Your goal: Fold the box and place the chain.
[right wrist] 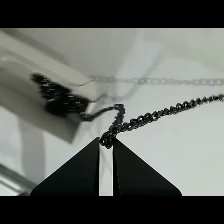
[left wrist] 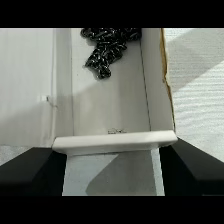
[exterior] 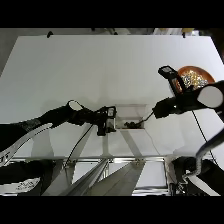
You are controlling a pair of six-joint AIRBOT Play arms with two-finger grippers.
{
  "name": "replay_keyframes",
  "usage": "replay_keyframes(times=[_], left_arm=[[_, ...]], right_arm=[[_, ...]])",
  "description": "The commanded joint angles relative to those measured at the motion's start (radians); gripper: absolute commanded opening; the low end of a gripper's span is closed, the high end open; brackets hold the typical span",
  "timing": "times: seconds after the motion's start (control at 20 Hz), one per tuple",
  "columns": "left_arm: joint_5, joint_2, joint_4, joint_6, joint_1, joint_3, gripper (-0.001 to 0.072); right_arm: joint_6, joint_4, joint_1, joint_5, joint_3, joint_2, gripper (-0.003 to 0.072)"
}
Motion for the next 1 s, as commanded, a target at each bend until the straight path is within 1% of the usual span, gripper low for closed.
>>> replay_keyframes(times=[0.0, 0.15, 0.25, 0.4, 0.5, 0.7, 0.85, 0.9, 0.95], left_arm=[[0.000, 0.000, 0.000, 0.000, 0.000, 0.000, 0.0331], [0.000, 0.000, 0.000, 0.000, 0.000, 0.000, 0.0331], [0.000, 0.000, 0.000, 0.000, 0.000, 0.000, 0.0331], [0.000, 0.000, 0.000, 0.000, 0.000, 0.000, 0.0331], [0.000, 0.000, 0.000, 0.000, 0.000, 0.000, 0.0331], [0.000, 0.000, 0.000, 0.000, 0.000, 0.000, 0.0331], [0.000, 0.000, 0.000, 0.000, 0.000, 0.000, 0.0331], [0.000, 0.000, 0.000, 0.000, 0.000, 0.000, 0.0331], [0.000, 0.000, 0.000, 0.000, 0.000, 0.000, 0.0331]], right_arm=[[0.000, 0.116, 0.047, 0.018, 0.001, 0.084, 0.0012], [-0.018, 0.216, 0.075, 0.010, 0.001, 0.091, 0.0012], [-0.046, 0.283, 0.108, -0.027, -0.001, 0.091, 0.0012], [-0.045, 0.288, 0.159, -0.124, -0.020, 0.085, 0.0012], [-0.045, 0.288, 0.175, -0.164, -0.047, 0.071, 0.0012], [-0.045, 0.272, 0.175, -0.205, -0.096, 0.031, 0.0012], [-0.045, 0.264, 0.175, -0.204, -0.116, -0.016, 0.0013], [-0.045, 0.266, 0.175, -0.199, -0.116, -0.029, 0.0019], [-0.045, 0.270, 0.175, -0.200, -0.116, -0.035, 0.0086]])
